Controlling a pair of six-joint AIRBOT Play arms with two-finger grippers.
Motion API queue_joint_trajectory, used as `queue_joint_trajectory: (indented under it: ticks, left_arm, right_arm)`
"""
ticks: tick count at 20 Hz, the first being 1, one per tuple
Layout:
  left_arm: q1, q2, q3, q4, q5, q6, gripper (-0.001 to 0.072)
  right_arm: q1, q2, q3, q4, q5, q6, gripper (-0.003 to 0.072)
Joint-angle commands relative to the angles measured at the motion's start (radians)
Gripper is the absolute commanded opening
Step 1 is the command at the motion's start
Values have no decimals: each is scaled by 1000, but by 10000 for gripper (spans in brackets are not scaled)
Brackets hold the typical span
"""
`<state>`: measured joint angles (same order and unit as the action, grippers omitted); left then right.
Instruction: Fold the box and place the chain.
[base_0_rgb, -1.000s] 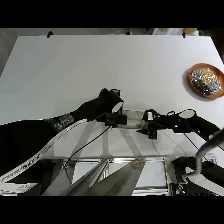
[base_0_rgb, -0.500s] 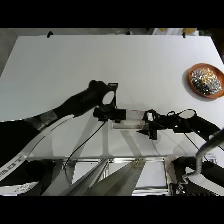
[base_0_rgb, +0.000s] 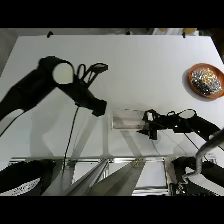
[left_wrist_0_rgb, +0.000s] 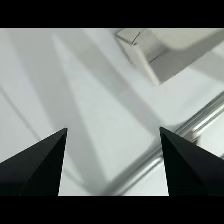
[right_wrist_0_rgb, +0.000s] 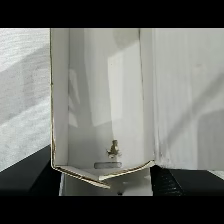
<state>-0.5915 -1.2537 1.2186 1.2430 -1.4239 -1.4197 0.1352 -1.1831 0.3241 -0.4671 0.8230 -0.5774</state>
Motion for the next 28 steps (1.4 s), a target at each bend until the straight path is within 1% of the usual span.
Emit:
queue_joint_trajectory:
  ticks: [1,2,3,4,5,6,7,8,9,10,11,12,14,19,25,28]
  left_arm:
    - [115,92,-142,-91,34,694,632]
    - [143,94,-216,-132,82,903,627]
    - [166,88,-291,-165,162,1108,611]
    - [182,76,-357,-200,249,1276,546]
    - [193,56,-412,-238,309,1390,489]
    - [195,27,-452,-282,353,1481,478]
    - [194,-8,-473,-322,380,1546,481]
    - [192,-40,-477,-369,397,1596,511]
    - [190,-74,-477,-438,420,1628,556]
    - [185,-100,-477,-514,446,1649,629]
    - [178,-126,-477,-594,475,1652,683]
    - [169,-148,-477,-656,500,1652,697]
    - [137,-180,-476,-708,529,1673,697]
    - [74,-199,-477,-712,531,1808,697]
    - [72,-220,-477,-714,546,1825,698]
    - [69,-220,-477,-738,553,1824,699]
  right_arm:
    - [0,1,0,0,0,0,330]
    - [0,1,0,1,0,0,330]
    - [0,1,0,0,0,0,330]
    - [0,1,0,0,0,0,330]
    - [0,1,0,0,0,0,330]
    - [0,1,0,0,0,0,330]
    - [0,1,0,0,0,0,330]
    - [0,1,0,0,0,0,330]
    - [0,1,0,0,0,0,330]
    - [0,1,0,0,0,0,330]
    - [0,1,0,1,0,0,330]
    - [0,1,0,0,0,0,330]
    - [0,1,0,0,0,0,330]
    - [0,1,0,0,0,0,330]
    - [0,1,0,0,0,0,330]
    - [0,1,0,0,0,0,330]
